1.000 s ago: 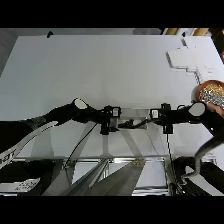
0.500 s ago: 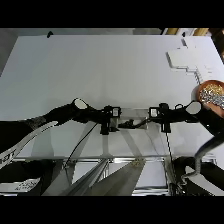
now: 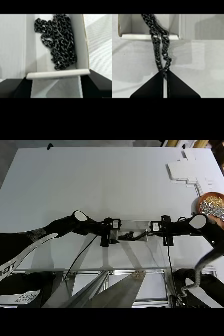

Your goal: Fold the box and place the chain.

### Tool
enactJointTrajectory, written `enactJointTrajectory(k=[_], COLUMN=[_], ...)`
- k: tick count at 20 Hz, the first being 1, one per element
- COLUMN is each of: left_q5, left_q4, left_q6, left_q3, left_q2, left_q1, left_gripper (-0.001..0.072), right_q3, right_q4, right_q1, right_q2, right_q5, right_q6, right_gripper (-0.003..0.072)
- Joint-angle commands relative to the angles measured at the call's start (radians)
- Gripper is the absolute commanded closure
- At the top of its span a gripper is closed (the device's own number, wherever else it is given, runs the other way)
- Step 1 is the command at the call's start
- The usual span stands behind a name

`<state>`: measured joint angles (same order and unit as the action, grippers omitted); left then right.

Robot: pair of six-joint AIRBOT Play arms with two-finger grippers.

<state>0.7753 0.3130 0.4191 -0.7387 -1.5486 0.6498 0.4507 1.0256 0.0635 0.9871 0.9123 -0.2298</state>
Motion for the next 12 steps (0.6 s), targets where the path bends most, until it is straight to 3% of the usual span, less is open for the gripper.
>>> enactJointTrajectory(k=[1, 5, 9, 12], left_q5=[0.0, 0.0, 0.0, 0.0], left_q4=[0.0, 0.0, 0.0, 0.0], left_q6=[0.0, 0.0, 0.0, 0.0], left_q3=[0.0, 0.0, 0.0, 0.0], left_q2=[0.0, 0.0, 0.0, 0.0], left_q1=[0.0, 0.0, 0.0, 0.0], left_gripper=[0.0501, 0.0501, 0.0501, 0.0501], right_q3=[0.001, 0.001, 0.001, 0.001], right_q4=[-0.003, -0.043, -0.165, -0.327], right_q1=[0.0, 0.0, 0.0, 0.0], right_q2=[-0.024, -0.117, -0.32, -0.373], right_q5=[0.039, 0.126, 0.161, 0.188], right_q6=[0.024, 0.023, 0.023, 0.018], right_gripper=[0.067, 0.067, 0.067, 0.067])
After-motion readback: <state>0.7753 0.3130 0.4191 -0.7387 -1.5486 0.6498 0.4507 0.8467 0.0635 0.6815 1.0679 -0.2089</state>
